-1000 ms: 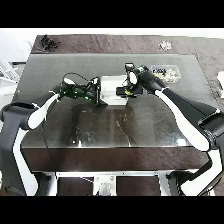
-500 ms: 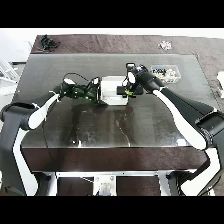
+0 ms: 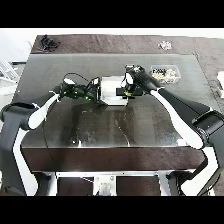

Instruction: Fold the box and place the chain.

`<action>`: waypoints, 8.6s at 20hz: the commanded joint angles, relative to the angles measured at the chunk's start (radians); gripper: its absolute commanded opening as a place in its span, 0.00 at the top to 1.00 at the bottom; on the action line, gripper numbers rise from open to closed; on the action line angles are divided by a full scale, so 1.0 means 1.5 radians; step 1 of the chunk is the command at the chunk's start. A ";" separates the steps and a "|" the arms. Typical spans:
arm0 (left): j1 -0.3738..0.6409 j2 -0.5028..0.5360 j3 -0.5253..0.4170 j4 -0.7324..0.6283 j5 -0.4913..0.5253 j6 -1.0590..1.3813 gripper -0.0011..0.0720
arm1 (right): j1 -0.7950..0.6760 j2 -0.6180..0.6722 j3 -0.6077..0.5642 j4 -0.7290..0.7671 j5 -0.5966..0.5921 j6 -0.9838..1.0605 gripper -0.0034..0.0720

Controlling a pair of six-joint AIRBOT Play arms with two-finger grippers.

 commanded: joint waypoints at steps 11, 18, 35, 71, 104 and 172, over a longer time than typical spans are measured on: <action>0.001 0.001 0.000 -0.001 0.001 0.000 0.50 | 0.008 0.000 0.001 0.001 0.001 0.006 0.58; 0.001 0.001 0.000 -0.001 0.001 0.000 0.50 | -0.006 0.032 0.007 -0.001 0.001 0.006 0.49; 0.001 0.001 0.000 -0.001 0.001 0.000 0.50 | -0.209 0.192 0.008 -0.049 -0.105 -0.185 0.35; 0.001 0.001 0.000 -0.001 0.001 0.000 0.50 | -0.370 -0.055 0.174 0.266 -0.146 -0.442 0.94; 0.001 0.001 0.000 -0.001 0.001 0.000 0.50 | -0.334 0.148 -0.105 0.169 -0.248 -0.419 0.55; 0.001 0.001 0.000 -0.001 0.001 0.000 0.50 | 0.100 0.445 -0.145 0.187 -0.464 -0.413 0.95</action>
